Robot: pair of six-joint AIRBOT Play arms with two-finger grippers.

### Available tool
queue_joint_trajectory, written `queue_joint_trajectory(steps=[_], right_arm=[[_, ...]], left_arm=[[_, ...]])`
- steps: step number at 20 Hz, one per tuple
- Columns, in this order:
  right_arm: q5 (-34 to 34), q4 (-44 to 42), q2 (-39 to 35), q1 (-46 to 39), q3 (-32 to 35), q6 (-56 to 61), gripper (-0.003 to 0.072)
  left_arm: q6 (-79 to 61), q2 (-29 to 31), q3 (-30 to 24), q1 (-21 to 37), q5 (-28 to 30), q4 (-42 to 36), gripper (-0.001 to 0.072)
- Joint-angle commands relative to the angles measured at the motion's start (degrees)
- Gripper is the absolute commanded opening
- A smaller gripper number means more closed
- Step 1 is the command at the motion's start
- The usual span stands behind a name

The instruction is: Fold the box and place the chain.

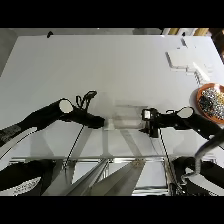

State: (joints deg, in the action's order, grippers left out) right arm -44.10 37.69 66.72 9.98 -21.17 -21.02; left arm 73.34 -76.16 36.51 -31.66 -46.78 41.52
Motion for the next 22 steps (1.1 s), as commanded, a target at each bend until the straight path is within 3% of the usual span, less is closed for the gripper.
queue_joint_trajectory(steps=[1,5,8,14,15,17,22], right_arm=[[0.0,0.0,0.0,0.0,0.0,0.0,0.0398],[0.0,0.0,0.0,0.0,0.0,0.0,0.0398],[0.0,0.0,0.0,0.0,0.0,0.0,0.0398],[0.0,0.0,0.0,0.0,0.0,0.0,0.0398],[0.0,0.0,0.0,0.0,0.0,0.0,0.0398],[0.0,0.0,0.0,0.0,0.0,0.0,0.0398],[0.0,0.0,0.0,0.0,0.0,0.0,0.0398]], left_arm=[[0.2,-0.6,0.1,-1.7,2.0,-6.4,0.0031],[0.2,1.9,0.9,-3.9,2.6,-6.3,0.0038],[0.2,3.5,1.3,-4.5,3.4,-6.8,0.0154],[0.2,3.6,4.0,-6.0,3.3,-7.1,0.0159],[0.2,3.6,4.1,-6.0,3.3,-7.0,0.0176],[0.2,3.6,4.1,-6.2,3.3,-7.0,0.0333],[0.2,2.7,4.5,-8.0,3.8,-6.6,0.0353]])
